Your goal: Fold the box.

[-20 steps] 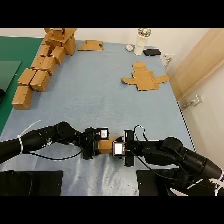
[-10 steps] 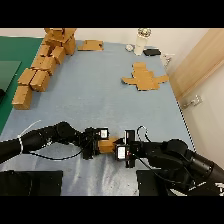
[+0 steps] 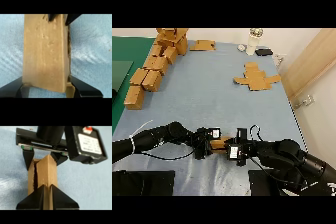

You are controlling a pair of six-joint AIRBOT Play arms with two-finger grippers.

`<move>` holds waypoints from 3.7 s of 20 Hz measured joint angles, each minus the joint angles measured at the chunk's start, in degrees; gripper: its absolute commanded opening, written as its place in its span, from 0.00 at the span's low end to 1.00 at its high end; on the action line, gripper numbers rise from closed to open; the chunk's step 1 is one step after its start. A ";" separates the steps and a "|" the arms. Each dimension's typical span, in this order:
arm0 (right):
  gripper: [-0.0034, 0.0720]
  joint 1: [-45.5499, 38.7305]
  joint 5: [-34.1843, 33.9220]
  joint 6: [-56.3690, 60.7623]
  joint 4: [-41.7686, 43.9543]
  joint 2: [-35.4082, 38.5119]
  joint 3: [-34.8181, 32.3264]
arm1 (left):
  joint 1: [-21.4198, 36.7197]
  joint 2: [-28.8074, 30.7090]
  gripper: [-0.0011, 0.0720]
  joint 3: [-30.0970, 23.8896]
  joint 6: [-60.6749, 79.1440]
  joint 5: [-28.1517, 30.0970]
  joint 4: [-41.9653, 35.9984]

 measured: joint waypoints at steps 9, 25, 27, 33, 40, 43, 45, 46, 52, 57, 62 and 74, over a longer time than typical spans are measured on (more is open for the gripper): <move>0.24 0.17 -3.56 0.00 2.75 -2.10 0.00 | 0.00 0.00 0.73 0.00 0.02 0.00 0.04; 0.05 0.26 -16.06 50.93 11.67 8.74 1.27 | 0.00 0.00 0.73 0.00 0.02 -0.02 0.02; 0.05 0.63 -12.44 62.53 17.62 10.29 -3.17 | 0.00 0.00 0.73 0.00 0.02 -0.02 0.02; 0.05 2.54 10.10 84.19 24.87 10.27 -11.08 | 0.00 0.00 0.73 0.00 0.02 0.00 0.02; 0.05 4.17 19.15 90.18 26.12 5.11 -12.39 | 0.00 0.00 0.73 0.00 0.02 0.00 0.00; 0.05 4.72 19.82 90.68 26.18 3.08 -12.50 | 0.00 0.00 0.73 0.00 0.02 0.00 0.00; 0.05 4.92 19.87 90.92 26.10 1.64 -12.50 | 0.00 0.00 0.73 -0.02 0.02 0.00 0.00; 0.05 5.01 19.80 90.95 26.03 0.85 -12.50 | 0.00 0.00 0.73 0.00 0.02 0.00 0.00; 0.05 5.14 19.87 91.10 25.38 -2.73 -12.50 | 0.00 0.00 0.73 0.00 0.04 0.02 0.07; 0.05 5.14 20.04 91.10 24.81 -3.41 -12.50 | 0.00 0.00 0.73 -0.02 0.07 0.04 0.07; 0.05 5.11 14.80 90.07 20.41 0.66 -8.96 | 0.00 0.00 0.73 -0.02 -0.04 0.00 -0.09; 0.05 -10.75 -32.76 105.20 -24.83 -1.57 12.35 | 0.00 0.00 0.73 -0.02 -0.02 -0.02 -0.02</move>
